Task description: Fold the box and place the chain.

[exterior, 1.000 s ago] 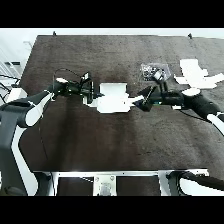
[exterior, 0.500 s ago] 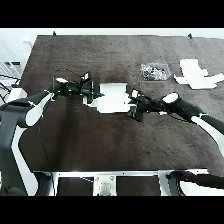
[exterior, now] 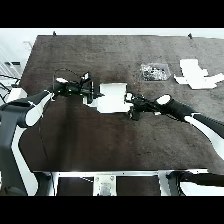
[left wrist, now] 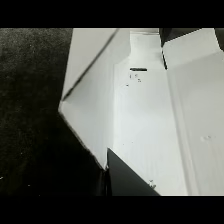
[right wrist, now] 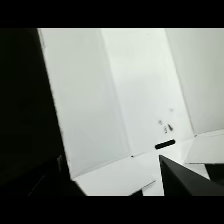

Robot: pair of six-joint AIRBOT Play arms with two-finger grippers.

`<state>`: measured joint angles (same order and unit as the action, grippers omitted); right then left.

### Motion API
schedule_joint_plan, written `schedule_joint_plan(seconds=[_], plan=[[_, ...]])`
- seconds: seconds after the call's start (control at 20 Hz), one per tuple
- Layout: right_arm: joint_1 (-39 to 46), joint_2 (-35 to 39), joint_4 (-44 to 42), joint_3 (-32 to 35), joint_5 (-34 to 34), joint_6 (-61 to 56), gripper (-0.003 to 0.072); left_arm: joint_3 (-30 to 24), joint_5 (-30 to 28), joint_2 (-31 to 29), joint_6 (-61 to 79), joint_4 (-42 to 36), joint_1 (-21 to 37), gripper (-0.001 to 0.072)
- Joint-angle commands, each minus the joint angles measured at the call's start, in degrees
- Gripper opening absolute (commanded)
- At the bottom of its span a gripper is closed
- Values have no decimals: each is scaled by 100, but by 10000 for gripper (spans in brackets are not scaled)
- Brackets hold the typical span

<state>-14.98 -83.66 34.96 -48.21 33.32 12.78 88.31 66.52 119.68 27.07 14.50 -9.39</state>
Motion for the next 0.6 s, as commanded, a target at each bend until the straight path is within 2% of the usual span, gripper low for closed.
schedule_joint_plan(seconds=[0.0,0.35,0.55], plan=[[4,-31,-345,-227,-188,31,720,2,0,4,0,2,-4,20],[90,-59,-341,-732,-188,-221,720,2,0,4,0,2,-4,20],[175,-337,-337,-951,-98,-201,720,2,0,4,0,2,-4,20]])
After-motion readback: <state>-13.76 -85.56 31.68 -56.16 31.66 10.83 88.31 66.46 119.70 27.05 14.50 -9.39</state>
